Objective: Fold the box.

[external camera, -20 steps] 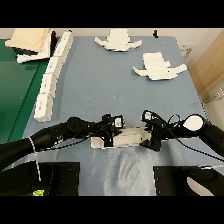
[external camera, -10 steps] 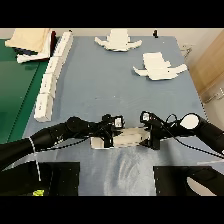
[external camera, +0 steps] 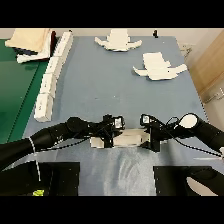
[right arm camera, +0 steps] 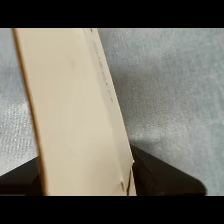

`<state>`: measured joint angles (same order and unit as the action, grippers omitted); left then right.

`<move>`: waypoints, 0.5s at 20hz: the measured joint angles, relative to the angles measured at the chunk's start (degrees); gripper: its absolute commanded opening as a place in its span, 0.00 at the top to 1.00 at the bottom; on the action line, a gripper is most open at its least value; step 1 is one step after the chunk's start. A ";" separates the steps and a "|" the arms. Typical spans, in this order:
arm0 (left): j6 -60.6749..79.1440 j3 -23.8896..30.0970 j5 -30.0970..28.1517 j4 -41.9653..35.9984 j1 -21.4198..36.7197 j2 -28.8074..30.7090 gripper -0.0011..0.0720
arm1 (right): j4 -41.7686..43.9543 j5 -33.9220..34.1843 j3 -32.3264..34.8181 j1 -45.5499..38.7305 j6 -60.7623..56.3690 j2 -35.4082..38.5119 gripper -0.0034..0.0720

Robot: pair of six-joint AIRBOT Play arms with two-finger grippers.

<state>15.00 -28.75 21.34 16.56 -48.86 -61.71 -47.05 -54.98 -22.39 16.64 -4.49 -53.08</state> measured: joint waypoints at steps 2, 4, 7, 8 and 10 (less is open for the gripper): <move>0.00 0.00 0.00 0.00 0.00 0.02 0.97 | 0.57 -0.39 0.17 -0.33 0.96 -0.07 0.12; 0.00 0.00 -0.02 -0.02 0.00 0.00 0.97 | 1.07 -0.59 0.26 -0.48 1.51 -0.11 0.11; 0.00 0.00 -0.15 -0.04 0.00 0.02 0.97 | 1.84 -0.61 0.26 -0.57 2.12 -0.13 0.08; 0.00 0.00 -0.24 -0.04 0.00 0.00 0.97 | 2.21 -0.52 0.24 -0.57 2.27 -0.11 0.08; 0.00 0.00 -0.24 -0.04 0.00 0.00 0.97 | 2.95 -0.39 0.22 -0.57 2.45 -0.11 0.08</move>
<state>15.00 -28.75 21.10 16.51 -48.86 -61.71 -44.10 -55.37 -22.17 16.08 -2.04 -53.19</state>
